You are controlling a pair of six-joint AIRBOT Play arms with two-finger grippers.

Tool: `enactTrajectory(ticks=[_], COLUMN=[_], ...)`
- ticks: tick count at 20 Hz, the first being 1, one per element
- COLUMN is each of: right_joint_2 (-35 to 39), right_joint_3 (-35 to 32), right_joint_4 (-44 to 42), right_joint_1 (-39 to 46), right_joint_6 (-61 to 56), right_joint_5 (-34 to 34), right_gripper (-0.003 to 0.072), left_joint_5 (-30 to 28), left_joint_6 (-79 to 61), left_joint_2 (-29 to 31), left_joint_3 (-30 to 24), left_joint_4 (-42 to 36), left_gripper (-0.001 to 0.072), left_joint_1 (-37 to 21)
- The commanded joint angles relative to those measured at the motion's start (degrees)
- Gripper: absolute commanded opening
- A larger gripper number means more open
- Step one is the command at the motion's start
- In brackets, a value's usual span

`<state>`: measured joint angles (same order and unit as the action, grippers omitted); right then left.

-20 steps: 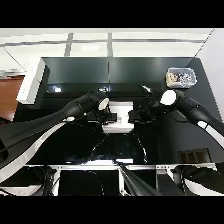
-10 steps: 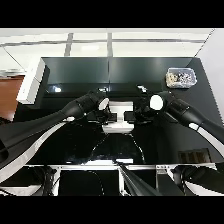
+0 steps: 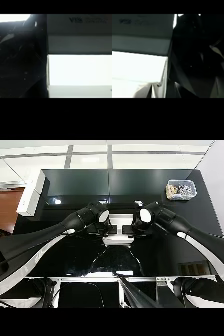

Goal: Fold the box and place the chain.

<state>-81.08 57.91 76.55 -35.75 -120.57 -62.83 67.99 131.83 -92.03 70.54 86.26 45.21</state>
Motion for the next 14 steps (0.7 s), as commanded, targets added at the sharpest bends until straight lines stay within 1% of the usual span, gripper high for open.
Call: enactTrajectory(ticks=[1,2,3,5,10,14], right_joint_2=[-1.75,-1.99,-2.12,-2.16,-3.72,-4.02], right_joint_3=[2.1,2.71,2.93,2.93,2.93,2.91], right_joint_4=[3.65,5.51,7.13,7.52,7.19,3.98], right_joint_1=[-2.38,-2.99,-3.28,-3.23,-3.23,-3.23], right_joint_6=[-3.69,-4.04,-5.55,-8.46,-8.44,-8.44], right_joint_5=[-0.61,-1.01,-1.38,-1.46,-4.52,-1.53], right_gripper=[0.0298,0.0228,0.0228,0.0227,0.0227,0.0227], left_joint_5=[-0.02,0.0,0.0,0.0,0.0,-0.02], left_joint_6=[-0.02,-0.02,-0.02,-0.02,-0.02,-0.02], left_joint_2=[0.02,0.02,0.02,0.02,0.02,0.02], left_joint_3=[0.02,0.02,0.02,0.02,0.02,0.02], left_joint_4=[0.04,0.04,0.04,0.04,0.04,0.07], left_gripper=[0.0026,0.0026,0.0026,0.0026,0.0025,0.0026], left_joint_1=[0.0,0.0,0.0,0.0,0.0,0.0])
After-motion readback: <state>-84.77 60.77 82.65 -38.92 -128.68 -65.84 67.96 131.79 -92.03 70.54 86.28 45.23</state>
